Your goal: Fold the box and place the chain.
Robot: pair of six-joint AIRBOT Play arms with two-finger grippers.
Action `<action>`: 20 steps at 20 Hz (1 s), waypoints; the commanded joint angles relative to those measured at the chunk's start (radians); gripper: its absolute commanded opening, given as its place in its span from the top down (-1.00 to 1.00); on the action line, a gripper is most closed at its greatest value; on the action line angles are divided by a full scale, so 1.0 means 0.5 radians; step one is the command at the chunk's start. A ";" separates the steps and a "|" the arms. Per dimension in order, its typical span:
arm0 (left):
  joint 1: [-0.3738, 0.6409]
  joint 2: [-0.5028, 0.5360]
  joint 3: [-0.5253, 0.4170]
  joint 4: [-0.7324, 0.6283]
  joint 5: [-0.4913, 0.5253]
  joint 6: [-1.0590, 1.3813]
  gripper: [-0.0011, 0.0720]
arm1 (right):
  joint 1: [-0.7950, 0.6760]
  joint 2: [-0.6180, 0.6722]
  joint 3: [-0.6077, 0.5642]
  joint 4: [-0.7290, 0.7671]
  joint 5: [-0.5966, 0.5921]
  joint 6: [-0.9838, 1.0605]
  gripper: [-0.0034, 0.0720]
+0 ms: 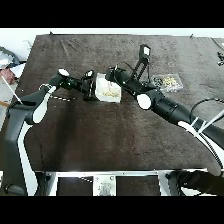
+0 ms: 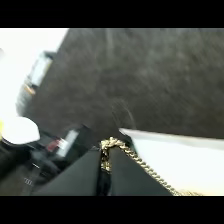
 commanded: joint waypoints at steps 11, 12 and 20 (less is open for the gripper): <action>0.002 0.001 0.002 0.001 0.000 0.000 0.22 | -0.349 0.066 0.230 -0.457 0.493 -0.414 0.75; 0.002 0.001 0.002 0.001 0.000 0.000 0.22 | -0.375 0.026 0.306 -0.344 0.555 -0.591 0.75; 0.002 0.001 0.002 0.001 -0.001 0.000 0.22 | -0.833 -0.393 0.778 1.590 1.438 -2.396 0.75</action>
